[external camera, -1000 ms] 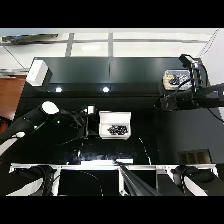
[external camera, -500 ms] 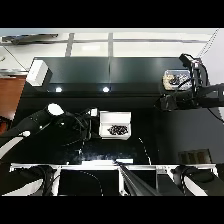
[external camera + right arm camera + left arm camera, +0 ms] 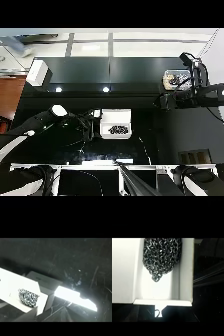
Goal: Fold the box and place the chain.
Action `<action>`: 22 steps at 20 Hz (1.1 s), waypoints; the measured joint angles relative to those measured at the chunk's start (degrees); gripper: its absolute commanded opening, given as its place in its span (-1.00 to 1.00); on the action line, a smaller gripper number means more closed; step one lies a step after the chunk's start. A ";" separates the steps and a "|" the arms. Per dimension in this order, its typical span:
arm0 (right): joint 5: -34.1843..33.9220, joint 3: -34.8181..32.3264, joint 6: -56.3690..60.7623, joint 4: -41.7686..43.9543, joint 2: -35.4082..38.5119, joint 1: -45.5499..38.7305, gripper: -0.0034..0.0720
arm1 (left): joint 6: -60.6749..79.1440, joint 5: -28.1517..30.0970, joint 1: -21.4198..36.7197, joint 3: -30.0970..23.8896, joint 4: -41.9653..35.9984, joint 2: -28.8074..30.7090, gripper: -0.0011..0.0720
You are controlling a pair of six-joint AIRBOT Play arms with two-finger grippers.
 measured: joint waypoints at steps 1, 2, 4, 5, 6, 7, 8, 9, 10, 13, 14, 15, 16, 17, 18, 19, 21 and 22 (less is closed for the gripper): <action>-0.79 -0.28 -0.04 -0.04 -0.09 0.20 1.00 | 0.00 0.00 -0.09 0.04 -0.07 -0.15 -0.06; -1.99 -0.55 -0.11 -0.11 -0.39 0.61 1.00 | 0.02 0.00 -0.13 0.04 -0.11 -0.24 -0.06; -4.42 -0.87 -0.17 -0.07 -1.88 1.68 1.00 | 0.00 0.02 -0.22 0.07 -0.15 -0.37 -0.06; -6.01 -0.96 -0.28 0.00 -3.10 2.25 1.00 | 0.00 0.04 -0.24 0.07 -0.15 -0.42 -0.06; -7.87 -0.98 -0.72 0.42 -4.81 2.80 1.00 | 0.00 0.02 -0.26 0.07 -0.13 -0.48 -0.06; -9.44 -0.83 -1.51 1.29 -6.84 3.28 1.00 | -0.02 0.04 -0.26 0.09 -0.02 -0.48 -0.06; -10.54 -0.33 -2.78 2.69 -9.35 3.72 1.00 | -0.02 0.04 -0.26 0.09 0.02 -0.50 -0.06; -11.30 0.37 -4.35 4.46 -11.93 4.02 1.00 | -0.04 0.07 -0.26 0.09 0.04 -0.50 -0.06; -11.39 1.20 -6.56 6.10 -14.82 4.35 1.00 | -0.04 0.07 -0.26 0.09 0.11 -0.50 -0.06; -11.04 3.13 -15.34 11.02 -22.29 5.16 1.00 | -0.09 0.17 -0.26 0.11 0.24 -0.50 -0.06; -9.94 3.48 -19.04 12.37 -23.96 5.40 1.00 | -0.09 0.26 -0.26 0.11 0.24 -0.48 -0.06; -8.24 3.72 -23.56 13.51 -25.38 5.79 1.00 | -0.11 0.37 -0.26 0.11 0.24 -0.50 -0.06; -5.99 3.87 -27.93 14.23 -26.25 6.19 1.00 | -0.11 0.42 -0.28 0.11 0.24 -0.48 -0.06; -3.43 4.04 -32.20 14.93 -26.95 6.62 1.00 | -0.11 0.44 -0.28 0.11 0.24 -0.48 -0.06; -1.27 4.11 -36.35 15.32 -27.47 7.10 1.00 | -0.09 0.46 -0.31 0.11 0.24 -0.48 -0.06; 0.57 4.17 -40.02 15.78 -27.85 7.67 1.00 | -0.09 0.48 -0.31 0.11 0.24 -0.48 -0.06; 2.95 4.28 -45.79 16.28 -28.28 8.70 1.00 | -0.09 0.50 -0.31 0.11 0.24 -0.48 -0.06; 3.61 4.33 -48.13 16.55 -28.41 9.18 1.00 | -0.09 0.52 -0.31 0.11 0.24 -0.48 -0.06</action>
